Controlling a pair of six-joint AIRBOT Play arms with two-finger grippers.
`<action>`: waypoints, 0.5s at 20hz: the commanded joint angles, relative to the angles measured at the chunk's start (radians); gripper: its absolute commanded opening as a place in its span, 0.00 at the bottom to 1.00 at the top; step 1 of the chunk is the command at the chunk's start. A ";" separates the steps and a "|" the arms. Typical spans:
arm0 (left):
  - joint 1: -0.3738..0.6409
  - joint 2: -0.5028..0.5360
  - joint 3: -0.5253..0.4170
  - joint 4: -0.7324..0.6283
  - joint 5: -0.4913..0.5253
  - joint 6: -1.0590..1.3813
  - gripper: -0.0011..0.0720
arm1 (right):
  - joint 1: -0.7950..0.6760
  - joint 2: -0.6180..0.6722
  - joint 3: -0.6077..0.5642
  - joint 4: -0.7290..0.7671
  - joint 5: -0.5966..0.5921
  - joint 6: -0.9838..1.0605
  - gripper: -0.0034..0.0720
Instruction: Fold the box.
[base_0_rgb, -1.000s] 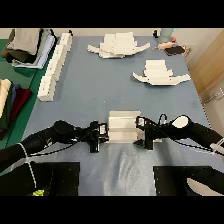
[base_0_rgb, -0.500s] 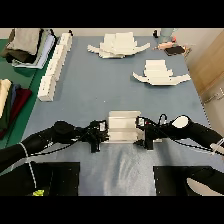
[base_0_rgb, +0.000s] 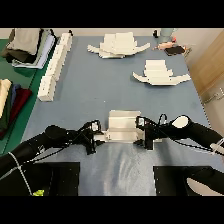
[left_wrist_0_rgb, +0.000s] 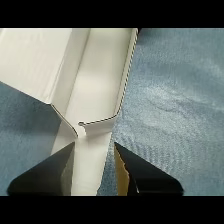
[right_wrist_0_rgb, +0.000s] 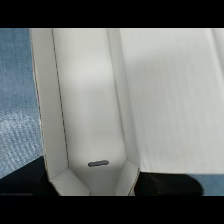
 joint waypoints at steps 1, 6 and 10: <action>0.018 0.011 -0.003 0.021 0.005 -0.019 0.53 | 0.000 0.001 0.000 0.000 0.000 0.000 0.76; 0.016 -0.067 0.066 0.020 -0.002 -0.011 0.53 | 0.000 0.001 0.000 0.000 0.000 0.000 0.76; -0.008 -0.163 0.142 0.019 -0.079 0.024 0.32 | 0.000 0.001 0.001 0.000 0.000 0.000 0.76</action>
